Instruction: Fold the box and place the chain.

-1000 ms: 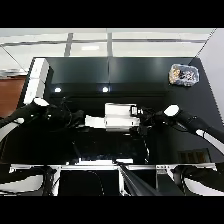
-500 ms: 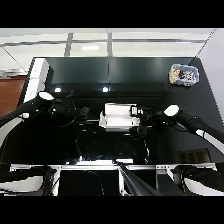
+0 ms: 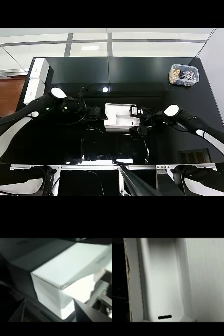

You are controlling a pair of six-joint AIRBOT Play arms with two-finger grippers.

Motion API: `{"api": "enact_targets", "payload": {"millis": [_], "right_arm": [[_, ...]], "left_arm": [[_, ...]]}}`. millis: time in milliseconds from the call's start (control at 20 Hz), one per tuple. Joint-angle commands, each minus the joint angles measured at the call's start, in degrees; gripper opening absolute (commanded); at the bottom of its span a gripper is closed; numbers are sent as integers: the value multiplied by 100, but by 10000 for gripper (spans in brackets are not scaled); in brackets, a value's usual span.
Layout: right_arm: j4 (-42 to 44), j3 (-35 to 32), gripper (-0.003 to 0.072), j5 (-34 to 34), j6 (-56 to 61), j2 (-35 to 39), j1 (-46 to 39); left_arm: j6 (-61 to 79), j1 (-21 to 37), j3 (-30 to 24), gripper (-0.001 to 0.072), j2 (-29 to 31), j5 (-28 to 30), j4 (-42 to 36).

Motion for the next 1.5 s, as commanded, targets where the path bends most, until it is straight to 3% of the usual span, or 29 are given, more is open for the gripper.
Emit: {"api": "enact_targets", "payload": {"millis": [0, 350, 700, 750, 800, 850, 1100, 1450], "right_arm": [[0, 4, 8, 2, 0, 2, 2], [2, 7, 8, 2, 0, 2, 2], [2, 4, 8, 2, 0, 0, 2], [0, 7, 8, 2, 0, 0, 2], [2, 7, 7, 0, 0, 2, 2], [0, 7, 7, 2, 0, 2, 2], [0, 7, 7, 2, -2, 2, 2], [0, 7, 7, 2, 0, 0, 2]], "left_arm": [[-1001, -389, 225, 709, 0, 289, 920], [-2627, -927, 656, 685, 0, 269, 2155], [-5674, -2055, 1314, 670, -15, -229, 4920], [-5923, -2155, 1331, 628, -24, -223, 5001], [-5943, -2232, 1390, 521, -68, -236, 4970], [-5943, -2350, 1508, 491, -140, -317, 5005], [-6229, -2500, 2140, 491, -686, -697, 5053], [-6450, -2538, 2472, 490, -1043, -1113, 5088]]}}
